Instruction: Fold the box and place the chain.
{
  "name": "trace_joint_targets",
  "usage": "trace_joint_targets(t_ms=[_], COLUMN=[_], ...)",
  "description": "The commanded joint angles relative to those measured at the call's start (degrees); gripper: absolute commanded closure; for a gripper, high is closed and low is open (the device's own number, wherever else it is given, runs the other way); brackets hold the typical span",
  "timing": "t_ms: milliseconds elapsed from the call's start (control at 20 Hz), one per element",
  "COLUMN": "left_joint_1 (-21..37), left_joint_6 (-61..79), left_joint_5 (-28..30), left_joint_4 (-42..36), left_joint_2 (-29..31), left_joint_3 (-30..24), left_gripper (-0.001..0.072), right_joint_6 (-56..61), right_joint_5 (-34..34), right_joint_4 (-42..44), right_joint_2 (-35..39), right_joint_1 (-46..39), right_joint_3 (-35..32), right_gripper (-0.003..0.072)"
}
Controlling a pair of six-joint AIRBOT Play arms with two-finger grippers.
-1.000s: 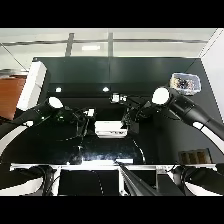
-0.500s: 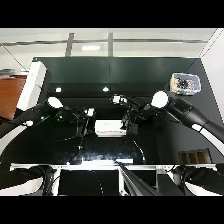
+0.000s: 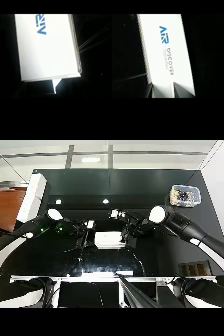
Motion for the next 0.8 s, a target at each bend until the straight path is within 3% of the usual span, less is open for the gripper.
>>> trace_joint_targets(t_ms=[0, 300, 350, 400, 450, 550, 650, 750], left_joint_1=[-0.02, -0.02, -0.02, -0.02, -0.02, -0.02, -0.02, -0.02], left_joint_6=[-0.11, -0.13, -0.13, -0.13, -0.13, -0.13, -0.13, -0.13], left_joint_5=[-0.04, -0.02, -0.02, -0.02, -0.02, 0.0, 0.0, 0.0], left_joint_4=[0.0, 0.0, 0.0, 0.0, 0.0, 0.0, 0.0, 0.0], left_joint_2=[-0.04, -0.04, -0.04, -0.04, -0.04, -0.04, -0.04, -0.04], left_joint_3=[0.02, 0.02, 0.02, 0.02, 0.02, 0.02, 0.02, 0.02], left_gripper=[0.0251, 0.0251, 0.0251, 0.025, 0.0251, 0.0251, 0.0251, 0.0251], right_joint_6=[0.66, 3.52, 6.8, 10.93, 18.18, 29.51, 30.23, 30.29], right_joint_5=[-0.17, -1.79, -1.86, -1.75, -1.7, -1.77, -3.69, -7.04], right_joint_4=[0.15, 0.2, 0.24, 0.39, 1.53, 7.89, 19.98, 26.62], right_joint_2=[0.15, 5.14, 6.23, 7.13, 7.48, 7.34, 7.19, 6.21], right_joint_1=[0.26, 0.2, 0.2, -0.07, -0.76, -2.78, -3.8, -3.8], right_joint_3=[-0.15, -0.15, -0.15, -0.15, -0.17, -1.53, -5.35, -8.13], right_gripper=[0.036, 0.0363, 0.0442, 0.062, 0.0663, 0.0664, 0.0664, 0.0664])
